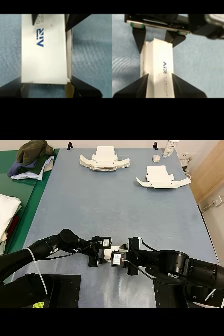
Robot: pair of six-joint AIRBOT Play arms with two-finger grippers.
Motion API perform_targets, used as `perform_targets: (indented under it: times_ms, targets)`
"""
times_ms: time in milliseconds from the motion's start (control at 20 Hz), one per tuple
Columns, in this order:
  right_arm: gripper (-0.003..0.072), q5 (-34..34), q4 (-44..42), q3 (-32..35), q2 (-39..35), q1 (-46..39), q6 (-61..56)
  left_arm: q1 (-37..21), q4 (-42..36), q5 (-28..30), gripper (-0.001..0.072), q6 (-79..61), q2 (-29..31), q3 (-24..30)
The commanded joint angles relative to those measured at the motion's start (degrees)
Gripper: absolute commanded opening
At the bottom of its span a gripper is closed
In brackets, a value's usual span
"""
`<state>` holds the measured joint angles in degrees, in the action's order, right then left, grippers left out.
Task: Fold the box.
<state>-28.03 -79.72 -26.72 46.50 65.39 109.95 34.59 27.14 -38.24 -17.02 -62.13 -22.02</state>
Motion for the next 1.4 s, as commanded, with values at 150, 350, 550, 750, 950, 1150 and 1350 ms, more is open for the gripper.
perform_targets:
  times_ms: [150, 350, 550, 750, 950, 1150, 1350]
  targets:
    - [0.0472, 0.0, -0.7, 0.0, -1.4, 0.1, 0.0, 0.0, -0.2, 0.2, 0.0511, 0.1, 0.0, -0.1]
    - [0.0471, -1.2, -5.6, 0.0, -5.4, 0.0, -0.2, 0.0, -0.1, 0.2, 0.0511, 0.1, 0.0, -0.1]
    - [0.0084, 0.0, -7.7, 0.6, -10.1, -0.2, -18.3, 0.0, -0.1, 0.2, 0.0511, 0.1, 0.0, -0.1]
    - [0.0001, 19.3, -7.7, 9.8, -11.2, -0.2, -40.3, 0.0, -0.2, 0.2, 0.0511, 0.1, 0.0, -0.1]
    - [0.0009, 36.4, -8.8, 19.5, -9.9, -0.5, -47.0, 0.0, -0.1, 0.2, 0.0511, 0.1, 0.0, -0.1]
    - [0.0008, 35.8, -8.5, 20.0, -5.0, -0.9, -44.3, 0.0, -0.1, 0.2, 0.0511, 0.1, 0.0, -0.1]
    - [0.0009, 37.1, -8.5, 19.9, -4.4, -0.7, -44.3, 0.0, -0.2, 0.2, 0.0511, 0.1, 0.0, -0.1]
